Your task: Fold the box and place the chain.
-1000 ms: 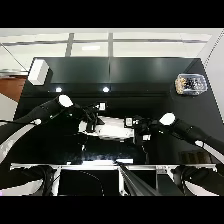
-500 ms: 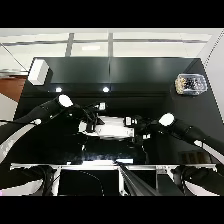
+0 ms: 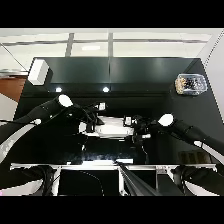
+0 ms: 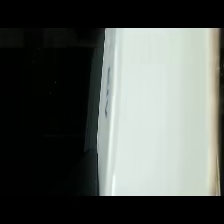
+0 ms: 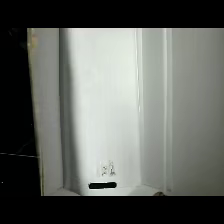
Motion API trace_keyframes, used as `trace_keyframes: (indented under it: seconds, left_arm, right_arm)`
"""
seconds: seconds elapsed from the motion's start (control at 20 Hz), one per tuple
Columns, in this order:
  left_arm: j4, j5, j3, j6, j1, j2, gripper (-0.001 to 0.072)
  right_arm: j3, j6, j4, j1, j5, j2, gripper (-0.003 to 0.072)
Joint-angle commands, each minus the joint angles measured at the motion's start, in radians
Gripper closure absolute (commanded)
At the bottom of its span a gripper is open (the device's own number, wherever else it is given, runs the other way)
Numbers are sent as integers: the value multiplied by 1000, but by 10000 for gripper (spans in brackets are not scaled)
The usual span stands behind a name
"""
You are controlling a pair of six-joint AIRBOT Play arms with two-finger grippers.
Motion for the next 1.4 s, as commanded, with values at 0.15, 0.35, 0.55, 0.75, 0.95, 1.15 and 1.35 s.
trace_keyframes:
  seconds: [0.15,0.35,0.55,0.75,0.95,1.15,1.35]
  left_arm:
    - [-3,-9,1,-3,0,11,461]
    - [5,-5,2,-107,16,55,63]
    - [64,-10,2,-230,65,122,10]
    - [87,-91,2,-321,122,224,11]
    - [90,-224,2,-468,170,305,50]
    - [72,-467,-4,-626,180,312,686]
    - [27,-441,-78,-625,46,313,687]
  right_arm:
    - [0,3,0,1,-4,-1,225]
    - [0,3,0,1,-3,-1,225]
    - [0,2,-1,1,4,-1,225]
    - [0,-10,-13,0,24,-1,225]
    - [0,-10,-13,0,24,-1,225]
    - [0,-10,-13,0,24,-1,225]
    - [0,-10,-13,0,24,-1,225]
